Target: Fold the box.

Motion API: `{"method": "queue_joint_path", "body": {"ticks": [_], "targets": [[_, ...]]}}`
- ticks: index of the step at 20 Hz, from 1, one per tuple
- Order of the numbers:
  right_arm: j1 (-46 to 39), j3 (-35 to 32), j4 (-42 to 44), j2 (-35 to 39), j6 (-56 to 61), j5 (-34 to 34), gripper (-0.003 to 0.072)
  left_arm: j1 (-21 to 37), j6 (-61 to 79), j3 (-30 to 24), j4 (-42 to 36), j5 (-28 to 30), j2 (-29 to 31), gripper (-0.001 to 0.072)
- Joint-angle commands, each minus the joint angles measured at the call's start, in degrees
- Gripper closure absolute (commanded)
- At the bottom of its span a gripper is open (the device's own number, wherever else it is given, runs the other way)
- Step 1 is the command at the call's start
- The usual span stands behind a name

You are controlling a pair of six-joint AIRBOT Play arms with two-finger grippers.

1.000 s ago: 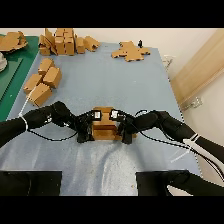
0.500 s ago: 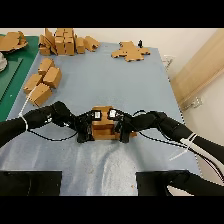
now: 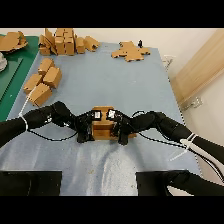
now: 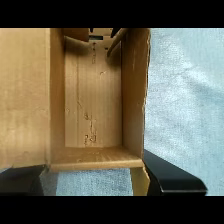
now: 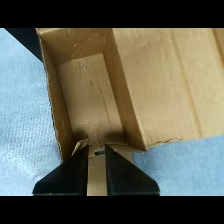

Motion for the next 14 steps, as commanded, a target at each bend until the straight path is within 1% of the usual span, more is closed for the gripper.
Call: {"method": "queue_joint_path", "body": {"ticks": [1,2,3,4,6,8,10,11,12,14], "targets": [[0.1,0.0,2.8,-0.2,-1.6,-0.4,0.0505,0.0,0.0,0.0,0.0,0.0,0.0,0.0308],[0.1,0.0,4.2,-0.4,-2.9,-0.4,0.0502,0.0,0.0,0.0,0.0,0.0,0.0,0.0308],[0.1,0.0,5.3,-0.8,-3.7,-0.4,0.0398,0.0,0.0,0.0,0.0,0.0,0.0,0.0308],[0.1,0.0,5.8,-1.2,-3.9,-0.5,0.0363,0.0,0.0,0.0,0.0,0.0,0.0,0.0308],[0.1,0.0,5.8,-1.9,-3.9,-0.5,0.0362,0.0,0.0,0.0,0.0,0.0,0.0,0.0308],[0.1,0.0,5.7,-2.3,-3.9,-0.5,0.0222,0.0,0.0,0.0,0.0,0.0,0.0,0.0308],[0.1,0.0,5.6,-2.3,-3.9,-0.5,0.0213,0.0,0.0,0.0,0.0,0.0,0.0,0.0308],[0.1,0.0,5.3,-2.3,-3.9,-0.5,0.0171,0.0,0.0,0.0,0.0,0.0,0.0,0.0308],[0.0,0.0,5.1,-2.3,-3.9,-0.4,0.0155,0.0,0.0,0.0,0.0,0.0,0.0,0.0308],[0.0,0.0,4.7,-2.3,-3.9,-0.4,0.0155,0.0,0.0,0.0,0.0,0.0,0.0,0.0308]]}}
